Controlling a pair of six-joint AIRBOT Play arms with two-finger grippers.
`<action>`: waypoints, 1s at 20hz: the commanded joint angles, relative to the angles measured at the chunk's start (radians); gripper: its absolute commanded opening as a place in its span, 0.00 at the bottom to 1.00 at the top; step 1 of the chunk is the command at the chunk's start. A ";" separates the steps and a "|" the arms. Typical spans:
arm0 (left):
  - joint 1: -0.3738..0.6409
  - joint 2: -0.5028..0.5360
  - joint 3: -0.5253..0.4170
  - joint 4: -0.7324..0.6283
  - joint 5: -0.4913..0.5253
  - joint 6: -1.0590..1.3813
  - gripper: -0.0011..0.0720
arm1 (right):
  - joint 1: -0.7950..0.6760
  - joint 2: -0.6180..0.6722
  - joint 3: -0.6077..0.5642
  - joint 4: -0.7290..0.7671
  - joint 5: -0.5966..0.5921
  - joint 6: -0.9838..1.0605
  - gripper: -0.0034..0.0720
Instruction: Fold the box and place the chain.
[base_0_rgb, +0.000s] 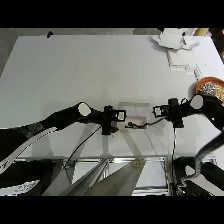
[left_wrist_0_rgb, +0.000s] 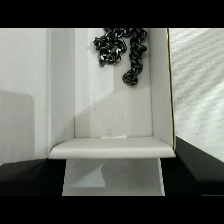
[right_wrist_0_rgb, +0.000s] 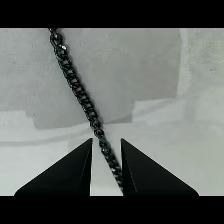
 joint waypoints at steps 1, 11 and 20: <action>0.000 0.000 0.000 0.000 0.000 0.000 0.36 | -0.012 -0.018 -0.002 0.001 -0.013 -0.058 0.32; 0.000 0.000 0.000 0.000 0.000 0.000 0.36 | 0.005 -0.044 -0.002 0.015 0.029 -0.043 0.07; 0.000 0.000 0.000 0.000 0.000 0.000 0.36 | 0.211 0.295 -0.002 0.206 0.153 0.134 0.07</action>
